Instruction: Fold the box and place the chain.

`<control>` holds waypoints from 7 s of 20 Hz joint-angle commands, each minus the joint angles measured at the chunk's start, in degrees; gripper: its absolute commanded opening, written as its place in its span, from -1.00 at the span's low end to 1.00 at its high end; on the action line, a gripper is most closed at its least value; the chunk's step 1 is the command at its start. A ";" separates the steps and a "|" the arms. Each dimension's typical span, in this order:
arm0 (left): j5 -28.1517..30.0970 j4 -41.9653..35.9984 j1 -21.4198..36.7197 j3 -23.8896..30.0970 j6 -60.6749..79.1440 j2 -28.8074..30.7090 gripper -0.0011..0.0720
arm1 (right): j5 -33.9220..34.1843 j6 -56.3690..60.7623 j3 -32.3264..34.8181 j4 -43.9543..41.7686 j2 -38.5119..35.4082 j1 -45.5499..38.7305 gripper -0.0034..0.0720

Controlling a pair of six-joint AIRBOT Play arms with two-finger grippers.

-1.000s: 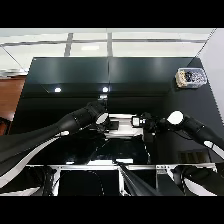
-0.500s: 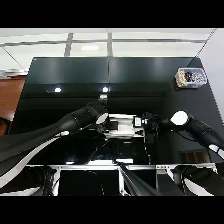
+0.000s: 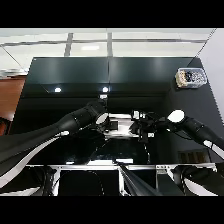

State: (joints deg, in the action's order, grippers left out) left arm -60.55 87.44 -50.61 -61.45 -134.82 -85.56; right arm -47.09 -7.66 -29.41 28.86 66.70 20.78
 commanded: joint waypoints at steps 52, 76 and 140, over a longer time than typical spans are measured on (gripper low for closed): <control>0.02 -1.20 0.02 -0.04 -0.04 -0.04 -0.90 | -22.43 64.06 -7.15 0.02 5.38 -13.09 0.38; 0.07 -1.16 0.02 -0.04 -0.04 -0.04 -0.90 | -13.51 133.26 -20.24 58.21 7.61 21.44 0.38; -0.37 -1.16 0.02 -0.04 0.00 -0.04 -0.90 | -12.15 129.98 -75.23 40.09 47.08 -38.49 0.55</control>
State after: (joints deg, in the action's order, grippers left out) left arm -60.95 86.28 -50.61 -61.45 -134.80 -85.58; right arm -58.96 121.56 -103.70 72.05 111.66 -17.47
